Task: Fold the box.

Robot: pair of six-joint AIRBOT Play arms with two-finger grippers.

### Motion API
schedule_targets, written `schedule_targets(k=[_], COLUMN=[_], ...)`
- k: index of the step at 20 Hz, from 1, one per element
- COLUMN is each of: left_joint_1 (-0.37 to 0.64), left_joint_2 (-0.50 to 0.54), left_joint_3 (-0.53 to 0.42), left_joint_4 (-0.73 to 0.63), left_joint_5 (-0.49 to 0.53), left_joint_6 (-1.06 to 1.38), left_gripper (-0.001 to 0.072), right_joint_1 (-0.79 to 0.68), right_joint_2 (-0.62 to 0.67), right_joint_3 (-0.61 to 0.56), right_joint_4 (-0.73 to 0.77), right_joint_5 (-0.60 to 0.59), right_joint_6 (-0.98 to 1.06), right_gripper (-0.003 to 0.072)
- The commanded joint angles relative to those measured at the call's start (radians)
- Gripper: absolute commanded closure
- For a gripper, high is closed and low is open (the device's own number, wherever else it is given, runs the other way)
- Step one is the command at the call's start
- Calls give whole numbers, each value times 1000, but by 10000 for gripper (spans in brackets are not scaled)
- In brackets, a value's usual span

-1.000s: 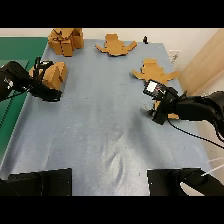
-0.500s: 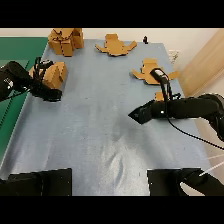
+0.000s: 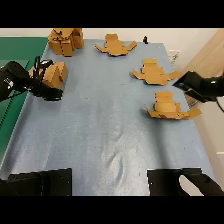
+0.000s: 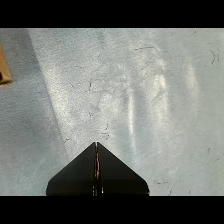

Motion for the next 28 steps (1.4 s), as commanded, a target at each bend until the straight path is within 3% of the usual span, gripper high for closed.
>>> schedule_targets(k=[1, 3, 6, 8, 11, 14, 18, 20, 28], left_joint_1=[1, 1, 2, 3, 3, 2, 2, 2, 1], left_joint_2=[0, 0, 0, 0, 0, 0, 0, 0, 0], left_joint_3=[0, 0, 0, 0, 0, 0, 0, 0, 0], left_joint_4=[-1, -1, -1, -1, 0, -1, -8, -8, -8], left_joint_5=[2, -13, -30, -43, -65, -64, -68, -68, -76], left_joint_6=[0, 0, -1, -1, 0, 0, 3, 4, 11], left_gripper=[693, 693, 693, 693, 693, 693, 693, 693, 693], right_joint_1=[-89, -90, -237, -436, -668, -788, -804, -765, -607], right_joint_2=[-1, -14, -154, -335, -600, -755, -917, -993, -1149], right_joint_3=[37, 42, 163, 246, 340, 416, 537, 595, 606], right_joint_4=[-65, -83, -122, -13, 91, 94, 201, 175, 76], right_joint_5=[-72, -73, -213, -303, -338, -372, -365, -373, -402], right_joint_6=[29, 29, -62, -196, -382, -502, -587, -588, -577], right_gripper=[-10, 154, 155, 153, 151, 152, 152, 153, 170])
